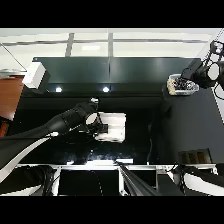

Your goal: Fold the box and place the chain.

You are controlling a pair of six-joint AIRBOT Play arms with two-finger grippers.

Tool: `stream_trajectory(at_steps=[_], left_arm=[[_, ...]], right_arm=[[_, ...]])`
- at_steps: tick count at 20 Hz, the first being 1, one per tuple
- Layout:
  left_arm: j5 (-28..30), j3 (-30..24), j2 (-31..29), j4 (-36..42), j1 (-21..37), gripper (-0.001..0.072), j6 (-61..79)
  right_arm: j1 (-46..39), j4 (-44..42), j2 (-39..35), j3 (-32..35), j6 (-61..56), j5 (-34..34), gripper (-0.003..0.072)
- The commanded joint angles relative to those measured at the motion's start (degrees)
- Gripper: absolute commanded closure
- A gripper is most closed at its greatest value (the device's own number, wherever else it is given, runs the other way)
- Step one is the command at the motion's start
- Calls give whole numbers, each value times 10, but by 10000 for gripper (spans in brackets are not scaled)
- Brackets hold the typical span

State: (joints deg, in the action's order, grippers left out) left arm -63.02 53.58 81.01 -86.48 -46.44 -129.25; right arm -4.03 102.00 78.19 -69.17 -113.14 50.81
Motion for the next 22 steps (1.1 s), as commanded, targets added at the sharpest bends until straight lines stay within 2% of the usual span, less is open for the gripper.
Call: stream_trajectory(at_steps=[1,2,3,4,9,15,20,21,22], left_arm=[[13,0,0,1,0,681,-1],[16,0,0,2,0,681,-2],[15,0,0,2,0,682,-2],[14,0,0,2,0,682,-2],[12,0,0,2,0,681,-2],[9,0,0,2,0,682,-2],[10,0,0,2,0,681,-2],[10,0,0,2,0,682,-2],[10,0,0,2,0,681,-2]], right_arm=[[-41,-26,99,-63,28,-8,8],[-40,-27,121,-79,29,-8,133],[-40,-35,138,-92,32,-9,197],[-40,-47,153,-102,39,-9,212],[-41,-56,197,-109,59,-14,211],[-41,-58,214,-110,61,-62,212],[-41,-60,222,-112,61,-34,214],[-41,-60,222,-112,61,-24,268],[-41,-60,222,-114,61,-11,457]])
